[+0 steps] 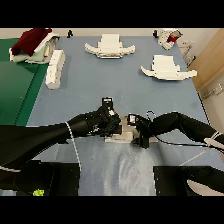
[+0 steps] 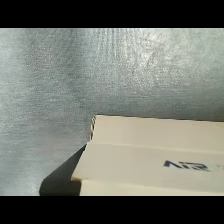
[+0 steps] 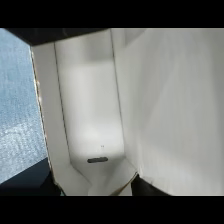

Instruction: Fold the box.

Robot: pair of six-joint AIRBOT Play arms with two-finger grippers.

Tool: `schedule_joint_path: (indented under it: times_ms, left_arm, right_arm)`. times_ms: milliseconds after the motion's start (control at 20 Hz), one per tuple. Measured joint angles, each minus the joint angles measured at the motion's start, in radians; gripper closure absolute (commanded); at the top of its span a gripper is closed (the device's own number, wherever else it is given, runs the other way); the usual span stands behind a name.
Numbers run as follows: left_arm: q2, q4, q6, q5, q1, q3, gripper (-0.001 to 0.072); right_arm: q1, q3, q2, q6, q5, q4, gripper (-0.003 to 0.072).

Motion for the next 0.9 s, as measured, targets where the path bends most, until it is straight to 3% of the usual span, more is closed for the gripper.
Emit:
schedule_joint_path:
  times_ms: [100,150,200,250,550,800,850,900]
  left_arm:
    - [0.0,0.0,0.011,-0.002,0.0,0.0,0.0689]
    - [0.0,-0.001,0.024,-0.002,0.0,0.0,0.0464]
    - [0.0,-0.003,0.04,-0.003,0.0,0.0,0.0195]
    - [0.0,-0.008,0.05,-0.003,-0.001,0.0,0.0172]
    - [0.023,-0.009,0.076,-0.029,-0.001,0.0,0.0173]
    - [0.153,-0.01,0.102,-0.07,-0.001,0.0,0.0177]
    - [0.192,-0.009,0.112,-0.093,-0.001,0.0,0.0347]
    - [0.233,-0.01,0.13,-0.121,-0.001,0.0,0.0639]
  right_arm:
    - [0.0,0.0,0.0,0.0,0.0,0.0,0.0242]
    - [0.0,0.0,0.0,0.0,0.0,0.0,0.0242]
    - [0.0,0.0,0.0,0.0,0.0,0.0,0.0242]
    - [0.0,0.0,0.0,0.0,0.0,0.0,0.0242]
    - [0.0,0.0,0.0,0.0,0.0,0.001,0.0242]
    - [0.0,0.0,0.0,0.0,0.0,0.001,0.0242]
    - [0.0,0.0,0.0,0.0,-0.001,0.0,0.0242]
    - [0.0,0.0,0.0,0.0,0.0,0.001,0.0242]
